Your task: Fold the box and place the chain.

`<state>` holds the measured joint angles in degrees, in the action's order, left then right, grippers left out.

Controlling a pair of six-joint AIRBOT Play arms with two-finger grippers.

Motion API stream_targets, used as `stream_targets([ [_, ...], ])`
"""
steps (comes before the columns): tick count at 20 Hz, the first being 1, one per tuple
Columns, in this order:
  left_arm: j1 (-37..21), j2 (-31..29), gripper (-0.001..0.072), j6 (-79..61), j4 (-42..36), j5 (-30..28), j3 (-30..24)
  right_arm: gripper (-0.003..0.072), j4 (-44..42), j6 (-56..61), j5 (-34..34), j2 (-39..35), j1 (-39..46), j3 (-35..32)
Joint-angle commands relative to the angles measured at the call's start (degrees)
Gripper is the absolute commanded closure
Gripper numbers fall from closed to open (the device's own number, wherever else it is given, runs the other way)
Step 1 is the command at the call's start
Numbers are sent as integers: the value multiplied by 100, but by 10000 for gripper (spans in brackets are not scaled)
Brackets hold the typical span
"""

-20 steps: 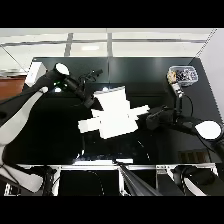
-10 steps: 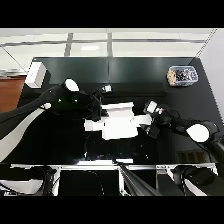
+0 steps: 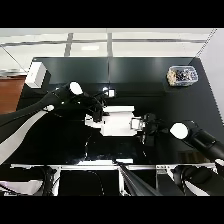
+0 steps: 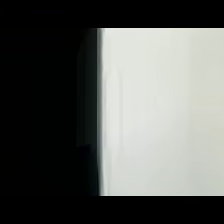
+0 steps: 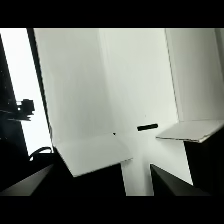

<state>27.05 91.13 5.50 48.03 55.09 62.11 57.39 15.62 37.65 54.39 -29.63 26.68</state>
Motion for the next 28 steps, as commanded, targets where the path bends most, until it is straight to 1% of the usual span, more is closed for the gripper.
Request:
stream_targets([
  [1, 9, 4, 685, -20, 52, -50, -2, 5, -83, -114, -509, 308, -267, -2],
  [4, 7, 4, 684, -20, 52, -50, -2, 6, -299, -114, -597, 409, -289, -2],
  [7, 9, 4, 685, -20, 50, -61, -2, 5, -925, -114, -863, 546, -166, 48],
  [11, 9, 4, 684, -17, 52, -63, -2, 6, -916, -540, -605, 566, 195, 391],
  [15, 9, 4, 685, -17, 52, -63, -2, 6, -966, -787, -592, 693, 608, 656],
  [19, 9, 4, 685, -17, 50, -57, -2, 6, -1556, -1445, -485, 1091, 824, 1036],
  [28, 9, 4, 684, -15, 50, -50, -2, 6, -1556, -1567, 140, 1123, 857, 1110],
])
